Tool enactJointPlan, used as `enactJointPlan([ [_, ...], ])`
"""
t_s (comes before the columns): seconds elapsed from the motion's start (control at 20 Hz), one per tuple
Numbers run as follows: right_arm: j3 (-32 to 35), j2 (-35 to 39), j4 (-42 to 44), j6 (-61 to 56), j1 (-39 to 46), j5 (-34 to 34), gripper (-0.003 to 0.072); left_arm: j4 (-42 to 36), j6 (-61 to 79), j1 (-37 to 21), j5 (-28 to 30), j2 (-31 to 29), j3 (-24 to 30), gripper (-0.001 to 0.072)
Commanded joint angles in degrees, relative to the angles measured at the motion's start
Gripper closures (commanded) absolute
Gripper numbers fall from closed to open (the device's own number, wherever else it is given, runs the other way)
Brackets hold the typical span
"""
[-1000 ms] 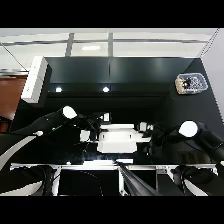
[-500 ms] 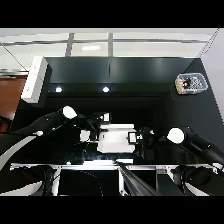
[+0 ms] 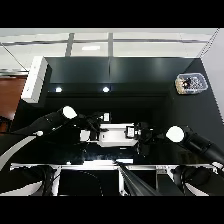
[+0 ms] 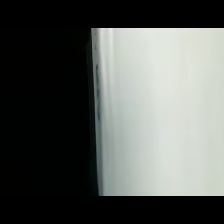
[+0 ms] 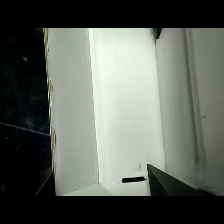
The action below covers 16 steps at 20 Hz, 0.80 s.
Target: Fold the box and place the chain.
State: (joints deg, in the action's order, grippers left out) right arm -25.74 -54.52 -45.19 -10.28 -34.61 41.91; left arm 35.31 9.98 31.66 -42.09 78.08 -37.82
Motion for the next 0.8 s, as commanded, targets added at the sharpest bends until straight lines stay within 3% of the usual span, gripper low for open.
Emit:
enactJointPlan([
  [0.0, -2.12, -0.02, -0.11, -0.50, 1.18, 0.72, 0.0040, -0.17, 0.07, 0.04, -0.13, 0.04, -0.04, 0.0686],
  [0.2, -6.84, -0.04, -1.86, -0.61, 6.67, 6.23, 0.0041, -0.17, 0.07, 0.04, -0.13, 0.04, -0.04, 0.0686],
  [0.55, -6.88, -0.22, -1.68, -0.66, 8.55, 5.29, 0.0040, -0.17, 0.07, 0.04, -0.15, 0.04, -0.04, 0.0686],
  [0.75, -6.71, -0.22, -18.14, -13.20, 8.55, 9.84, 0.0041, -0.17, 0.07, 0.04, -0.15, 0.04, -0.04, 0.0686],
])
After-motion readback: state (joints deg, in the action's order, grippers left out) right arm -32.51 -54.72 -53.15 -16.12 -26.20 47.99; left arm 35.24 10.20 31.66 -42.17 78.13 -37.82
